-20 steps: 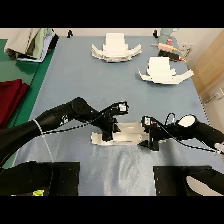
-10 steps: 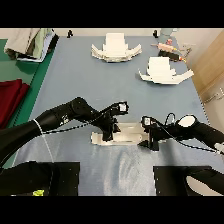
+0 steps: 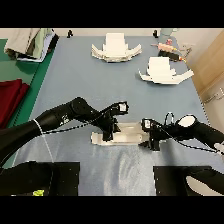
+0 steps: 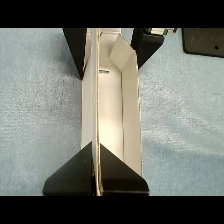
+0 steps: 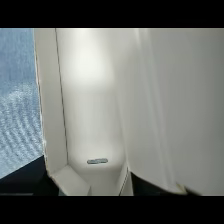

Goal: Fold the box.

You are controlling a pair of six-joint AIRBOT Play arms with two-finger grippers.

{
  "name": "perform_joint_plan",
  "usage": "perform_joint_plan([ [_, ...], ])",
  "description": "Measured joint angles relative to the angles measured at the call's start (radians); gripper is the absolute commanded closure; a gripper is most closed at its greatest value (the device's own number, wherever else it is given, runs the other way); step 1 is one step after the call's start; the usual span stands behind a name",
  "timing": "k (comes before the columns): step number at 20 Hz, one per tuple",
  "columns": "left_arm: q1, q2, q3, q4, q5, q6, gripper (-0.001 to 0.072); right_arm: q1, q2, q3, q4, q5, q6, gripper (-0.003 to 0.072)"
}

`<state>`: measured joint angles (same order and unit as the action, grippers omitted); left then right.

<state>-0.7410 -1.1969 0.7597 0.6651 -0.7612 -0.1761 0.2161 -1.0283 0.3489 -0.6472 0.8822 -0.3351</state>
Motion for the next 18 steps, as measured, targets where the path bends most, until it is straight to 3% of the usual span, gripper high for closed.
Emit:
perform_joint_plan([
  [9, 0.0, 0.0, 0.0, -0.007, 0.003, 0.0, 0.0694, 0.001, 0.0, 0.0, 0.047, 0.003, -0.06, 0.015],
  [18, 0.0, 0.0, 0.0, -0.016, 0.002, 0.0, 0.0695, 0.0, 0.0, 0.002, -0.06, -0.002, -0.055, 0.015],
])
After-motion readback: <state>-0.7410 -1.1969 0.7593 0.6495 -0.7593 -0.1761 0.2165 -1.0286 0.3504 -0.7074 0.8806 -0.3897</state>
